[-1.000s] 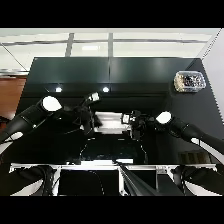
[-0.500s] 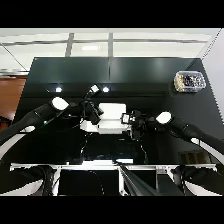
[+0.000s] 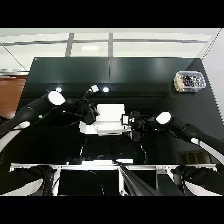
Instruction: Fold the box and place the chain.
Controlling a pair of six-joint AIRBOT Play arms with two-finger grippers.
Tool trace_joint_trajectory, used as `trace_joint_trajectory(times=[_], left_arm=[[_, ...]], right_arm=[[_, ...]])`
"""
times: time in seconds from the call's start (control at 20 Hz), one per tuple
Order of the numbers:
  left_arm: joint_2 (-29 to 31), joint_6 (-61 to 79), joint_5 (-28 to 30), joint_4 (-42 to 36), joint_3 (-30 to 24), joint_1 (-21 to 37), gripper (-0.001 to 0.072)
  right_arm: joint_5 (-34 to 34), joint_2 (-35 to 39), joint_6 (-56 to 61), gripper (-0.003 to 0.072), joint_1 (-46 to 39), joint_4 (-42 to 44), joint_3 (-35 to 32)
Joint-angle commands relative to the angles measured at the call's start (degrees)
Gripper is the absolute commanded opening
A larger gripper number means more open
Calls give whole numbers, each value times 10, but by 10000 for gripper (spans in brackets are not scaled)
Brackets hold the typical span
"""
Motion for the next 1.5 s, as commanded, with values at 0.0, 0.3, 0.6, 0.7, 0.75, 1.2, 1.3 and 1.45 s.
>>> trace_joint_trajectory(times=[0.0, 0.3, 0.6, 0.7, 0.75, 1.2, 1.3, 1.45], left_arm=[[62, -21, -111, 25, -12, 63, 28], [81, 174, -150, 12, -91, 110, 711], [52, 291, -26, 12, -95, 48, 709], [52, 291, -11, 12, -95, 23, 708], [51, 291, -9, 13, -95, 14, 698], [22, 291, 2, -11, -95, -19, 165], [21, 295, 4, -41, -95, -19, 164], [16, 297, -5, -78, -95, -19, 164]], right_arm=[[-2, 0, 1, 457, 0, 1, 0], [-2, 0, 1, 457, 0, 1, 0], [-2, 0, 1, 457, 0, 1, 0], [-2, 0, 1, 457, 0, 1, 0], [-2, 0, 1, 457, 0, 1, 0], [-2, 0, 1, 457, 0, 1, 0], [-2, 0, 1, 457, 0, 1, 0], [-2, 0, 1, 457, 0, 1, 0]])
